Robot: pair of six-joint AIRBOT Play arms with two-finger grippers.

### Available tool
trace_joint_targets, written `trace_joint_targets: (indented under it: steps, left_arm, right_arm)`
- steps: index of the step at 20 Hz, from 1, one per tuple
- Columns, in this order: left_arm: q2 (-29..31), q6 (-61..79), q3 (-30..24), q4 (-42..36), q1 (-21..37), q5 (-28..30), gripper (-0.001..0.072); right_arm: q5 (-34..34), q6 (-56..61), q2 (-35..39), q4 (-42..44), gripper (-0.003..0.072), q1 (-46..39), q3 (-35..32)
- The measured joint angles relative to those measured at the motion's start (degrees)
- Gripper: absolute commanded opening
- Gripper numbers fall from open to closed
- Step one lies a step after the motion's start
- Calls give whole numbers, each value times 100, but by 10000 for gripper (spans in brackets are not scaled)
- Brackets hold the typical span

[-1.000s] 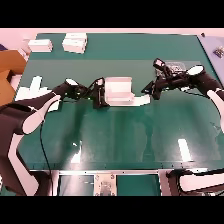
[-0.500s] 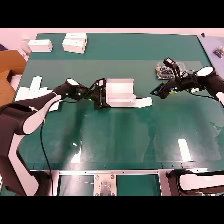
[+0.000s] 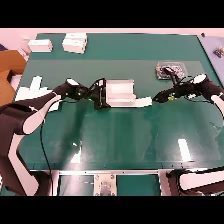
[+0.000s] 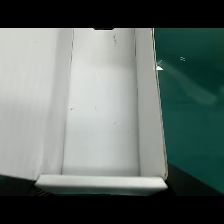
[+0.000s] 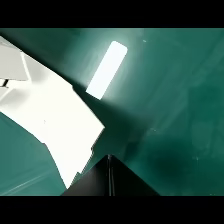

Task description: Fold the box and place the chain.

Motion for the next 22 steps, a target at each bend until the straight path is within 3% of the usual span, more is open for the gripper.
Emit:
trace_joint_targets:
  steps: [11,22]
  left_arm:
    - [0,-2,0,-9,2,0,525]
    - [0,-17,2,-28,4,11,525]
  right_arm:
    - [-42,-101,-511,962,12,411,-116]
    - [-168,-190,-492,1517,10,835,17]
